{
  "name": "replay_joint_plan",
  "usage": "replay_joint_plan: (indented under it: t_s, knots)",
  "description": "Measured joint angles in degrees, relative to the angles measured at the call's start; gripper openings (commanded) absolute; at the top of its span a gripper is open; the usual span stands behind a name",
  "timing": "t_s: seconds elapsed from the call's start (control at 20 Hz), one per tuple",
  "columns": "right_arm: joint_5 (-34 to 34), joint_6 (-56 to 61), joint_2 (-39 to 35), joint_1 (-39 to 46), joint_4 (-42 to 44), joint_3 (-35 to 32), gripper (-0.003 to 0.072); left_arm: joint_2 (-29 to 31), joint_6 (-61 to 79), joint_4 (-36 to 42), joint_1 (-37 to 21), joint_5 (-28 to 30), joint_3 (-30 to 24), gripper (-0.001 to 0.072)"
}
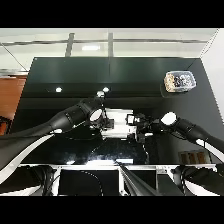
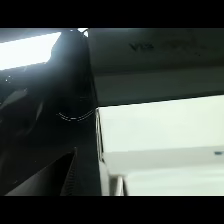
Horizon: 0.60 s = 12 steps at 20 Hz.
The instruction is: Fold the box and place the chain.
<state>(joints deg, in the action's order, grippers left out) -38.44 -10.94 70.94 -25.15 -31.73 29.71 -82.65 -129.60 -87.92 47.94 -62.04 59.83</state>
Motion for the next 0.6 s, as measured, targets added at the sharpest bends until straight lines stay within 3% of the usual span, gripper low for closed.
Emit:
replay_joint_plan:
  t_s: [0.6]
  knots:
    - [0.00, 0.00, 0.00, 0.00, 0.00, 0.00, 0.0191, -2.05, -5.66, -0.02, 0.98, -0.20, 0.50, 0.0329]
